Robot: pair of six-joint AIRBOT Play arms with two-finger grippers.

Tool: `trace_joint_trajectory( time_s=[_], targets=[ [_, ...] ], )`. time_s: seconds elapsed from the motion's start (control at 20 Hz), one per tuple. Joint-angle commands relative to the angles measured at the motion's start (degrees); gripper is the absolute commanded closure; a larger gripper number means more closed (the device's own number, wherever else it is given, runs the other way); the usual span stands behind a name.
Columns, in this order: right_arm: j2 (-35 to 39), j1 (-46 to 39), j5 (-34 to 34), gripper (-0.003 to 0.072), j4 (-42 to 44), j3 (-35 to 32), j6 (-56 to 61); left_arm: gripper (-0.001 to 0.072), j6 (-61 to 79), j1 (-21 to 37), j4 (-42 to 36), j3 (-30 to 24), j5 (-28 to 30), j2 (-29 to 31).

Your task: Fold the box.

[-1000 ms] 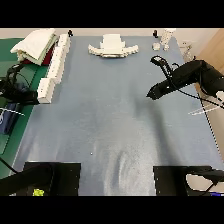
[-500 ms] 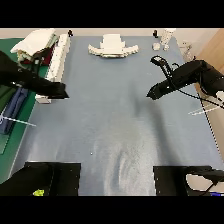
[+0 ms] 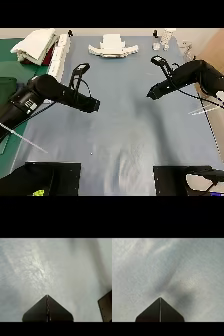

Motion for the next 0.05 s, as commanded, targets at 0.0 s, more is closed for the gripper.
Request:
trace_joint_trajectory(
  time_s=[0.0],
  targets=[
    [0.0,0.0,0.0,0.0684,0.0,0.0,0.0,0.0695,-1.3,-2.1,0.1,-1.4,1.7,0.1]
  ],
)
